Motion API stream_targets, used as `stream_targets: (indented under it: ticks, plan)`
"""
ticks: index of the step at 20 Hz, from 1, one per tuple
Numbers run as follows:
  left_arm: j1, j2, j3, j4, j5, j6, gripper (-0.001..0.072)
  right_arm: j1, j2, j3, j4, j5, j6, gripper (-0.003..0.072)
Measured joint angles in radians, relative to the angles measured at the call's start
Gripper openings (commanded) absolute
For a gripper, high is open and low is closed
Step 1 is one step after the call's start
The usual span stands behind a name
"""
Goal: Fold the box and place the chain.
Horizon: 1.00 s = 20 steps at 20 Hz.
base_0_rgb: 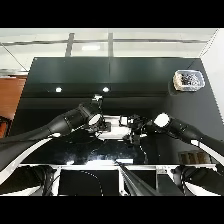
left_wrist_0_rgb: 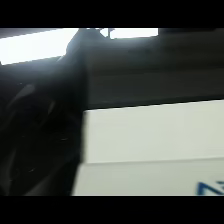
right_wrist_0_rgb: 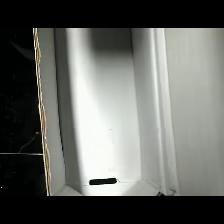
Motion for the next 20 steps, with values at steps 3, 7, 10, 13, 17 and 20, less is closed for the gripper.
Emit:
stream_targets:
  ticks: [3, 7, 10, 13, 17, 20]
  plan:
    - [0.0, -0.002, 0.002, 0.001, 0.0, -0.007, 0.0031, 0.0, 0.0, 0.0, 0.001, 0.0, 0.002, 0.0411]
    - [0.0, -0.004, 0.002, -0.012, -0.025, 0.004, 0.0364, 0.0, 0.0, 0.0, 0.0, 0.001, 0.001, 0.0411]
    - [0.001, -0.004, 0.003, -0.011, -0.021, 0.002, 0.0413, 0.0, 0.0, 0.0, 0.0, 0.001, 0.001, 0.0411]
    - [0.003, -0.004, 0.003, -0.011, -0.021, 0.001, 0.039, 0.0, 0.0, 0.0, 0.0, 0.001, 0.0, 0.0411]
    - [0.008, -0.004, 0.003, -0.011, -0.021, 0.0, 0.0223, 0.0, 0.0, 0.0, 0.0, 0.001, 0.0, 0.0411]
    - [0.01, -0.004, 0.003, -0.01, -0.021, -0.003, 0.0031, 0.0, 0.0, 0.0, 0.0, 0.0, 0.0, 0.0412]
